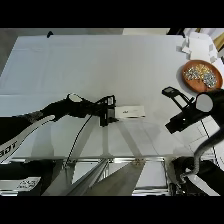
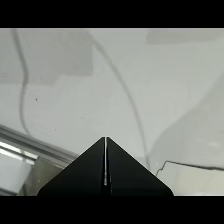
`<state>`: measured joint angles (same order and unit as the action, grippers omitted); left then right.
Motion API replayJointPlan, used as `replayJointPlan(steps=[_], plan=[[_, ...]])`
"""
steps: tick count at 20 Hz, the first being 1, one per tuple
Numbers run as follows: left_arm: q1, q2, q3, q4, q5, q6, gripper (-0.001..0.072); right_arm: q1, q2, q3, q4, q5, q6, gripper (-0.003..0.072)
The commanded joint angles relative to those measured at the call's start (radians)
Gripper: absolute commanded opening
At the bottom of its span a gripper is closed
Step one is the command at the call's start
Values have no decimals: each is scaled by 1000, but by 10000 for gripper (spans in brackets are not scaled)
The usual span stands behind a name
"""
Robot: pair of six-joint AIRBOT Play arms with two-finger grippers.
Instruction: Fold the box and place the chain.
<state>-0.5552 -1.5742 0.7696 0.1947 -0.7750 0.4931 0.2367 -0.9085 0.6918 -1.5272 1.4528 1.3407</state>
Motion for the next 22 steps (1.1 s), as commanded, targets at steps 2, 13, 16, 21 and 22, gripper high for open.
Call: replayJointPlan(steps=[2,13,16,21,22], plan=[[0,0,1,0,0,0,251,0,-9,-50,-21,21,88,20],[0,0,1,0,0,0,251,0,-9,-49,-13,57,185,21],[0,0,1,0,0,0,251,0,-8,-49,-13,57,185,21],[0,0,1,0,0,0,251,0,-9,-49,-13,57,185,21],[0,0,1,0,0,0,251,0,-9,-49,-13,57,185,21]])
